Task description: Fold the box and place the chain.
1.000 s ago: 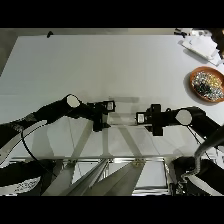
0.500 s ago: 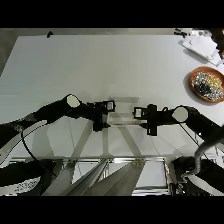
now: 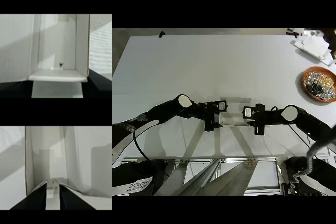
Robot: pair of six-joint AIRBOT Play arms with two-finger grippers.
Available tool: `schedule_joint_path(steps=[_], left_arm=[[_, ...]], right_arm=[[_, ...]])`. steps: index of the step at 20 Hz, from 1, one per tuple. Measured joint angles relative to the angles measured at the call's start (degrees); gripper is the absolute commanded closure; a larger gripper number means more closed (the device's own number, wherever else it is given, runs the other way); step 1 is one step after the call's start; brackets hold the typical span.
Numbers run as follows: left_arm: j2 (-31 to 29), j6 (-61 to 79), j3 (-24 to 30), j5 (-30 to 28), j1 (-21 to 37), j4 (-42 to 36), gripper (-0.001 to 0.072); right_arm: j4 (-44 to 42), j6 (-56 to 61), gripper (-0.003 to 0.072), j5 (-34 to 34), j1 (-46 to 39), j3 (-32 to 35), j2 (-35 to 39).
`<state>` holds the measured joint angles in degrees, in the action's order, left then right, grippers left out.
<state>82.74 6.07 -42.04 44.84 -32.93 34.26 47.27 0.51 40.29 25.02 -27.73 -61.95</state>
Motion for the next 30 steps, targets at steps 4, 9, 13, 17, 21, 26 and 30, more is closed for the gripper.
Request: schedule_joint_path(steps=[4,9,13,17,21,26,30], left_arm=[[0.0,0.0,0.0,0.0,0.0,-0.1,0.0257],[0.0,-0.1,0.0,0.0,0.0,-0.1,0.0256],[0.0,-0.4,0.0,-0.5,0.0,-0.4,0.0256],[0.0,-0.1,0.0,-0.1,0.0,-0.2,0.0256],[0.0,-0.1,0.0,-0.1,0.0,-0.2,0.0256],[0.0,-0.1,0.0,0.0,0.0,-0.2,0.0256],[0.0,-0.1,0.0,0.0,0.0,-0.2,0.0256]], right_arm=[[-0.7,-0.5,0.0435,-1.0,1.4,0.0,-0.7],[-0.4,-0.8,0.026,-1.5,1.8,0.0,-0.8],[-0.6,-0.8,0.0307,-4.9,1.9,0.0,2.0],[1.0,-0.5,0.047,-8.8,1.9,0.0,8.7],[6.5,8.4,0.0677,-6.6,1.9,0.0,19.0],[27.4,47.5,0.0678,4.7,1.9,0.0,31.8],[43.0,79.0,0.068,16.5,0.4,0.1,34.5]])
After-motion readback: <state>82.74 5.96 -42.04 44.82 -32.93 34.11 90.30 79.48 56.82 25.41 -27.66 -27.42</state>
